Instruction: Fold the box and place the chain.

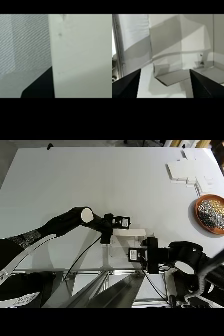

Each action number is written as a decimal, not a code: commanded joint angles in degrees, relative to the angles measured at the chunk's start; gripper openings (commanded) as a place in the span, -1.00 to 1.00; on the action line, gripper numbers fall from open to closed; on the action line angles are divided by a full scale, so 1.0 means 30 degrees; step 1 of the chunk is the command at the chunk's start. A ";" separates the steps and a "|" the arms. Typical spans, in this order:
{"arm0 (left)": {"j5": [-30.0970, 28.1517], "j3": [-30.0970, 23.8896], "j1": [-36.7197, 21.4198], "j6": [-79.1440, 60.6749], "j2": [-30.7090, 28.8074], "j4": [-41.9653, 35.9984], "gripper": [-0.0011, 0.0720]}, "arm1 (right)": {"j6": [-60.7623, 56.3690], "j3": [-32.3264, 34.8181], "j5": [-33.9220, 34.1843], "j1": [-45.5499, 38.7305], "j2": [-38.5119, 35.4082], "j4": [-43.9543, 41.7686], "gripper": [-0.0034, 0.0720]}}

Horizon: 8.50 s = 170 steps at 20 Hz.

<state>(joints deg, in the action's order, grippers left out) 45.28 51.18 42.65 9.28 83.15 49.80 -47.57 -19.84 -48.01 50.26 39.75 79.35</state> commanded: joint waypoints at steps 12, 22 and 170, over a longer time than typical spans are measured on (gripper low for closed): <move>0.0000 0.0022 -0.0015 -0.0007 -0.0007 0.0000 -0.94 | 0.0022 0.1413 0.3446 0.1100 -0.0415 0.3038 0.86; 0.0000 0.0022 -0.0015 -0.0007 -0.0007 0.0000 -0.94 | -0.0634 0.0933 0.2922 0.1093 -0.0488 0.3002 0.86; -0.4371 0.0022 0.4728 1.2597 -0.4000 0.5166 -0.96 | 2.2382 0.0423 0.1341 -1.1956 0.7621 -1.4542 -0.01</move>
<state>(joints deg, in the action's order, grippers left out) 50.65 51.18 57.76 42.28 70.70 65.54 19.46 -18.59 -44.05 14.33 62.59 35.73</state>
